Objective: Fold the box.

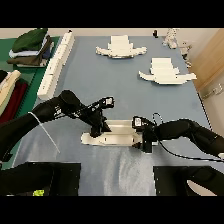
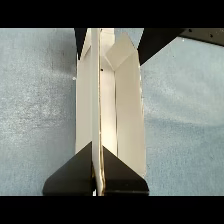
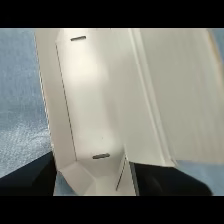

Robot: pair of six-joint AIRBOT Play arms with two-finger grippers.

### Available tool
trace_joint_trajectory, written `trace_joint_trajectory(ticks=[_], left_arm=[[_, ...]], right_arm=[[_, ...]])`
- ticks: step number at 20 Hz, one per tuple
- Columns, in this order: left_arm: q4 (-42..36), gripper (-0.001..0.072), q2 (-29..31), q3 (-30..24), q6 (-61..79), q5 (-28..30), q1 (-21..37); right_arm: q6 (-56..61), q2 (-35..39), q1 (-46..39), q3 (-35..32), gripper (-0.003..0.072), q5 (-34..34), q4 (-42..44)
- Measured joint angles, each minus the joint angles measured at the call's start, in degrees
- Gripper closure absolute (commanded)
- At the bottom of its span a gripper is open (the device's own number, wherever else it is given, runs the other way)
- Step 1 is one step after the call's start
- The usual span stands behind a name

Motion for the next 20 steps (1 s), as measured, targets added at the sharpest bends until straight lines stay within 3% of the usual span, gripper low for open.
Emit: trace_joint_trajectory(ticks=[20], left_arm=[[0.00,0.0695,0.00,0.00,0.00,-0.02,0.00]], right_arm=[[-4.81,-4.98,-0.09,0.28,-0.0034,-0.72,2.16]])
